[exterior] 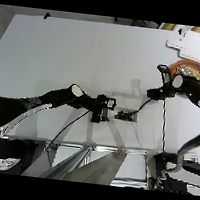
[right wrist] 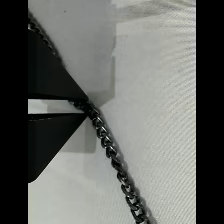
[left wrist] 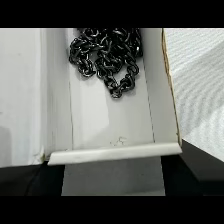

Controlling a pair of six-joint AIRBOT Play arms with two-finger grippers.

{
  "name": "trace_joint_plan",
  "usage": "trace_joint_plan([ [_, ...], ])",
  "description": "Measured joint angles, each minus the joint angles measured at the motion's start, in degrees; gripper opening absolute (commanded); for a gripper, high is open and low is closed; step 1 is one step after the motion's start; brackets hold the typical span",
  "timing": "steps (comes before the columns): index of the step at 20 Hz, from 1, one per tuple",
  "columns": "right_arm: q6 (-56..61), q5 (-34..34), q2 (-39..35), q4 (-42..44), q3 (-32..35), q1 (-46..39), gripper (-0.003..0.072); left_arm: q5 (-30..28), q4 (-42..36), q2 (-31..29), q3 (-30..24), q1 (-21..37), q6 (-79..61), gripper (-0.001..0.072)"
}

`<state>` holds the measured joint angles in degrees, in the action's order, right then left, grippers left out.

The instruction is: Fold the box and place the chain.

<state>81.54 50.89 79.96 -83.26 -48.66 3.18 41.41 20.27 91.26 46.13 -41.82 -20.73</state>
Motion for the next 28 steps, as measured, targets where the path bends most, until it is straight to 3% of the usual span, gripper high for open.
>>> trace_joint_plan([
  [5, 0.07, 4.26, -6.75, -1.70, 0.09, 0.22, 0.0015, -0.02, 0.00, 0.00, 0.00, 0.00, 0.00, 0.0138],
  [16, 0.11, 22.27, -39.41, 5.77, 0.20, 5.35, 0.0015, 0.00, -0.07, 0.00, 0.00, 0.00, 0.00, 0.0138],
  [22, 0.52, 23.78, -47.17, 17.68, 1.51, 10.16, 0.0015, -0.02, -0.09, 0.00, 0.00, 0.00, 0.00, 0.0138],
  [28, 0.52, 17.97, -48.30, 21.59, 6.93, 14.16, 0.0015, 0.00, -0.09, 0.00, 0.00, 0.00, 0.00, 0.0138],
])
